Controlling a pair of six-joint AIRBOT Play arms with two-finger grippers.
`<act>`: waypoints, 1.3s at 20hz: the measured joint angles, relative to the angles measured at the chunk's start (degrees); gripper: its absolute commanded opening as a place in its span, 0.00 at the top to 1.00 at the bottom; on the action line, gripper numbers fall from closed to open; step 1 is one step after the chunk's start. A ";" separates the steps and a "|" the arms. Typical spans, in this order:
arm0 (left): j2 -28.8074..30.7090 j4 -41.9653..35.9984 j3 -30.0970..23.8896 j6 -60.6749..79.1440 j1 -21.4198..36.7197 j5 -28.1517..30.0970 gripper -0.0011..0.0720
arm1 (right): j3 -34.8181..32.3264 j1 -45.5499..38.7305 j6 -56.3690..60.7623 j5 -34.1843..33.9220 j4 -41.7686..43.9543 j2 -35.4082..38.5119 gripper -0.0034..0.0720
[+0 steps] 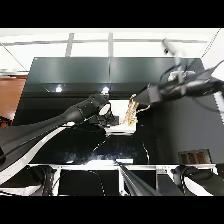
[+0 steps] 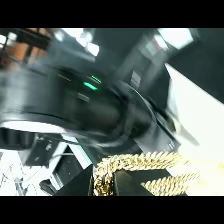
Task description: Fold the box and place the chain.
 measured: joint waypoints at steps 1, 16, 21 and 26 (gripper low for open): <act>0.00 0.00 0.00 0.00 0.00 0.00 0.94 | -3.10 0.72 0.00 -2.10 -0.46 -0.11 0.93; 0.00 0.00 0.00 0.00 0.00 -0.02 0.94 | -15.52 -7.69 -4.33 -12.46 -12.63 1.99 0.10; 0.00 0.00 0.00 0.00 0.00 -0.02 0.94 | -22.27 -9.42 -27.19 -20.92 -17.99 2.60 0.09; 0.00 0.00 -0.02 0.00 -0.02 -0.02 0.94 | -26.25 -3.21 -53.92 -29.62 -14.43 -1.53 0.09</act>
